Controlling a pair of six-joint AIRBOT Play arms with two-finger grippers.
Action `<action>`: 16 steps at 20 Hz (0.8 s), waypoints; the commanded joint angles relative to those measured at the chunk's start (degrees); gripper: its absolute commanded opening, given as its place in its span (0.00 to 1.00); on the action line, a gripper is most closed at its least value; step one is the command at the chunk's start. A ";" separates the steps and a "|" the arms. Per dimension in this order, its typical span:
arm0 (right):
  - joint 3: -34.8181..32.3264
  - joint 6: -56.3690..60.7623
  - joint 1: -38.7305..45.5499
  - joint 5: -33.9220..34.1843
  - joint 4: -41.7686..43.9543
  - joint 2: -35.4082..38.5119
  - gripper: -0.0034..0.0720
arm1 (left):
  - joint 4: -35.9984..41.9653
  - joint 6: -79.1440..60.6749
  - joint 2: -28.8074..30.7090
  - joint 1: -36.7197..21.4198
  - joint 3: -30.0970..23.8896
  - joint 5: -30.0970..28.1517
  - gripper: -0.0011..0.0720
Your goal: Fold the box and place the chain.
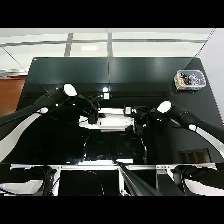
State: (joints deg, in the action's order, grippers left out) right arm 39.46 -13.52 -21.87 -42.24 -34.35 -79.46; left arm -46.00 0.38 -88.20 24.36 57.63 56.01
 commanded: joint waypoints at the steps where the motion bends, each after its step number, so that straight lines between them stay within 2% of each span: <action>1: 0.02 0.00 -0.04 0.04 -0.20 -0.04 0.70 | 0.98 0.02 -0.02 0.04 0.04 -0.02 0.05; 3: 0.02 0.02 -0.04 0.04 -0.20 -0.04 0.70 | 2.75 0.02 0.04 0.04 0.11 -0.02 0.08; 4: 0.02 0.02 -0.04 0.04 -0.20 -0.04 0.70 | 2.73 0.07 0.24 0.02 0.46 0.39 0.32; 5: 0.02 0.04 -0.04 0.07 -0.20 -0.04 0.70 | 2.69 0.11 0.79 -0.11 0.90 1.57 0.65; 6: 0.02 0.04 -0.04 0.07 -0.20 -0.04 0.70 | 2.54 2.12 1.90 -0.48 1.31 2.27 0.81; 7: 0.02 0.04 -0.04 0.07 -0.20 -0.04 0.70 | 1.84 4.66 3.32 -1.11 1.57 3.06 0.90; 8: 0.02 0.02 -0.04 0.04 -0.20 -0.04 0.69 | -0.44 8.17 5.16 -1.90 1.88 4.48 0.90; 9: 0.02 0.02 -0.04 0.04 -0.20 -0.04 0.62 | -3.65 11.78 7.15 -2.69 1.92 5.60 0.90; 12: 0.02 0.02 -0.04 0.02 -0.20 -0.04 0.61 | -17.22 27.10 13.11 -5.22 1.92 10.99 0.85; 13: 0.02 0.02 -0.04 0.04 -0.20 -0.04 0.61 | -19.98 31.12 14.36 -6.01 1.92 13.79 0.74; 14: 0.02 0.02 -0.04 0.02 -0.20 -0.04 0.58 | -20.65 34.27 15.04 -6.71 1.90 17.27 0.44; 15: 0.02 0.02 -0.04 0.02 -0.22 -0.04 0.58 | -19.06 36.06 14.97 -7.13 1.84 21.62 0.04; 16: 0.02 0.02 -0.04 0.02 -0.20 -0.04 0.58 | -16.63 35.91 14.78 -7.06 1.49 25.29 0.05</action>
State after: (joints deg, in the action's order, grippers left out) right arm 39.48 -13.47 -21.87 -42.19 -34.54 -79.46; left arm -60.88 27.66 -75.18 18.52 59.40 70.59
